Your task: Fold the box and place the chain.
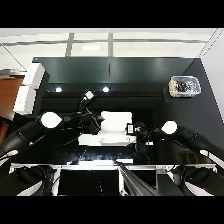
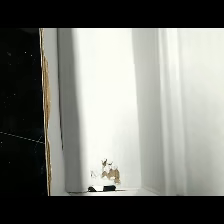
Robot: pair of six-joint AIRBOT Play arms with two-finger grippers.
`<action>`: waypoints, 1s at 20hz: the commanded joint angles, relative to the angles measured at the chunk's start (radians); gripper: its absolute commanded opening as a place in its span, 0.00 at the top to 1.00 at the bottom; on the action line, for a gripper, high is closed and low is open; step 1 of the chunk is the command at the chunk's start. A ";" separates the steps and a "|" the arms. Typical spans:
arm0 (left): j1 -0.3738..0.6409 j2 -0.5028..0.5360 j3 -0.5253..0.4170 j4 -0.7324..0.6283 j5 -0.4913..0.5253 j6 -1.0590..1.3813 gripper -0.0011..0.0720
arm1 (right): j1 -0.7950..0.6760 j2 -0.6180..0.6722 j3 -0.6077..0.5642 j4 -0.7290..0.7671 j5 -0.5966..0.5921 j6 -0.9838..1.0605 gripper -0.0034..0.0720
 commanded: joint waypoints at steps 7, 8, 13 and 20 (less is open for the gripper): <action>-0.005 -0.128 0.004 -0.013 -0.042 0.000 0.95 | 0.000 -0.001 0.000 -0.004 -0.001 0.000 0.49; 0.002 -0.126 0.011 -0.011 -0.043 0.000 0.95 | 0.000 -0.001 0.000 -0.004 -0.004 0.000 0.49; 0.080 -0.031 0.039 0.066 -0.100 -0.001 0.95 | 0.000 -0.001 0.000 -0.004 -0.011 0.000 0.49; 0.240 0.156 0.033 0.309 -0.449 0.000 0.02 | 0.000 -0.001 0.000 -0.004 -0.011 0.000 0.49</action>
